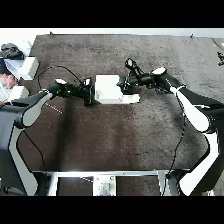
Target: Fold the box and place the chain.
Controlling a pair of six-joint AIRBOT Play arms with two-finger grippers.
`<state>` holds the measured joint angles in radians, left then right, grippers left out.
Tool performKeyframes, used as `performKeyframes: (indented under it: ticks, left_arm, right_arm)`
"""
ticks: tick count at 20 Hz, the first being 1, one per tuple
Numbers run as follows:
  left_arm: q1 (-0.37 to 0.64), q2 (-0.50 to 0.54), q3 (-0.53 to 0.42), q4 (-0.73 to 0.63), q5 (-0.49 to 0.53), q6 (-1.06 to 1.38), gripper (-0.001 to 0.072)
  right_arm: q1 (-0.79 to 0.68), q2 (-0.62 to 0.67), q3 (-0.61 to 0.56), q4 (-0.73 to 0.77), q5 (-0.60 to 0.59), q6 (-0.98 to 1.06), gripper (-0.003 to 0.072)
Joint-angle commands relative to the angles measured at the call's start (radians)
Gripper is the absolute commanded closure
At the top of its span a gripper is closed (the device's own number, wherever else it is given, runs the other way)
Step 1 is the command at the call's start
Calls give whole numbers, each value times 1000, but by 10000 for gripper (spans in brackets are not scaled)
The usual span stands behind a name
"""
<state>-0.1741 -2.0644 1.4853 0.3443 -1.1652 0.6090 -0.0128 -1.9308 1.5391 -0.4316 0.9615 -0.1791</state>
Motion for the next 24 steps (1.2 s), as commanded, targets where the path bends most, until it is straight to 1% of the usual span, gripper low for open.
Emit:
performKeyframes:
  ticks: [1, 6, 9, 13, 16, 17, 18, 19, 22, 24]
  left_arm:
    - [-1, 0, 0, -1, 2, -1, 536]
    - [-1, 0, 0, -2, 2, -1, 536]
    - [-1, 0, 0, -2, 2, -1, 536]
    - [0, 0, 0, -2, 2, -1, 536]
    - [-1, 0, 0, -2, 2, -1, 536]
    - [-1, 0, 0, -2, 2, -1, 536]
    - [-1, 0, 0, -2, 2, -1, 536]
    - [-1, 0, 0, -2, 2, -1, 536]
    - [-1, 0, 0, -5, 2, -1, 536]
    - [-1, 0, 0, -5, 2, -1, 536]
  right_arm:
    - [1, -34, 0, -37, 45, 0, 705]
    - [1, -36, 3, -31, 14, -23, 705]
    - [1, 3, 3, -28, 21, -30, 705]
    - [-13, 118, 3, -51, 82, 20, 704]
    - [-42, 188, 3, -174, 163, 89, 704]
    - [-47, 198, 2, -232, 203, 99, 676]
    - [-47, 200, 2, -296, 230, 101, 435]
    - [-45, 199, -5, -355, 235, 101, 106]
    - [-17, 198, -49, -459, 190, 69, 95]
    - [12, 198, -84, -508, 105, 33, 97]
